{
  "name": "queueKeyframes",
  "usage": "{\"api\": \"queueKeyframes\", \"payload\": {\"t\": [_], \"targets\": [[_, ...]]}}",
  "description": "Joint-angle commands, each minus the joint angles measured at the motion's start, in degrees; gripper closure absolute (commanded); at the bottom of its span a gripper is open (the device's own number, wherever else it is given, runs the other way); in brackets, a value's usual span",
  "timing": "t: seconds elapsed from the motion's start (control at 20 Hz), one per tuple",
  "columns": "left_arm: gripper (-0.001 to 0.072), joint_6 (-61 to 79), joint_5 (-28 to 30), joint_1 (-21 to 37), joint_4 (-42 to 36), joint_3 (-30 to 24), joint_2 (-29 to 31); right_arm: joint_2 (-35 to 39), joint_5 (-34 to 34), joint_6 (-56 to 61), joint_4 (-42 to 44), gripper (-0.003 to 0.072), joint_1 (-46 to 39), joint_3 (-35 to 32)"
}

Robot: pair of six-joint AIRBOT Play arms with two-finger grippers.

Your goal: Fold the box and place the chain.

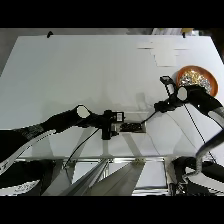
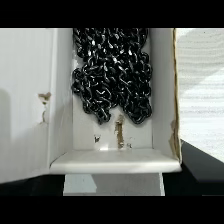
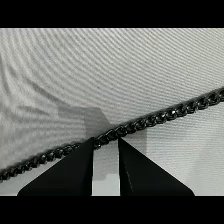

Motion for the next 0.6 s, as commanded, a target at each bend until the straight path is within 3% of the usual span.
{"api": "queueKeyframes", "payload": {"t": [0.0, 0.05, 0.1, 0.35, 0.55], "targets": [[0.0500, 0.00, 0.02, 0.04, 0.02, 0.02, 0.02, -0.02, 1.05, -0.02, 0.02, 0.0546, -0.02, -0.04], [0.0500, 0.00, 0.02, 0.04, 0.02, 0.02, 0.02, -0.02, 1.51, -0.04, 0.02, 0.0631, -0.02, -0.04], [0.0500, 0.00, 0.02, 0.04, 0.02, 0.02, 0.02, -0.02, 2.21, -0.04, 0.02, 0.0671, 0.00, -0.04], [0.0500, 0.00, 0.02, 0.04, 0.02, 0.02, 0.02, 1.36, 4.68, -0.07, 0.02, 0.0671, 0.04, -0.04], [0.0500, 0.00, 0.02, 0.04, 0.02, 0.02, 0.02, 8.28, 5.07, -0.07, 1.49, 0.0671, 0.04, -0.04]]}}
